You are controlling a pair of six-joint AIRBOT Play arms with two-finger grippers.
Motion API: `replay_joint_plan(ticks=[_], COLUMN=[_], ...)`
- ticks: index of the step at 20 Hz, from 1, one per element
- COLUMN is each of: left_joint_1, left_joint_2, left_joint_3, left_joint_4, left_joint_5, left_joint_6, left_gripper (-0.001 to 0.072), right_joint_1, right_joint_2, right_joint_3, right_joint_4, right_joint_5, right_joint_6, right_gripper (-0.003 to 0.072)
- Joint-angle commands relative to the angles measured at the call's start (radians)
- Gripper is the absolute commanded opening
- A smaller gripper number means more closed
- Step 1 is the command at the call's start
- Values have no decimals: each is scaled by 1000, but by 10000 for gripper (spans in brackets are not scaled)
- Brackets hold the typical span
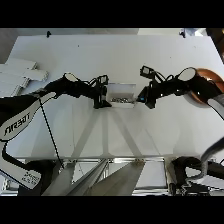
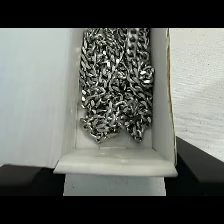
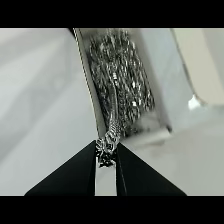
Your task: Fold the box and place the chain.
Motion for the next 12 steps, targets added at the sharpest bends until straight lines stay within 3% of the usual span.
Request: replay_joint_plan(ticks=[1,6,7,8,9,12], left_joint_1=[1,1,1,1,1,1], left_joint_2=[0,0,0,0,0,0], left_joint_3=[0,0,0,0,0,0], left_joint_4=[0,0,0,0,0,0], left_joint_5=[0,0,0,0,0,0], left_joint_6=[0,0,0,0,0,0], left_gripper=[281,281,281,281,281,281], right_joint_1=[12,125,142,154,161,162], right_joint_2=[31,23,23,23,23,38], right_joint_3=[2,2,2,2,2,5], right_joint_4=[201,170,156,141,137,140], right_joint_5=[-6,-182,-202,-203,-201,-168], right_joint_6=[2,3,3,3,12,60], right_gripper=[10,36,157,326,387,385])
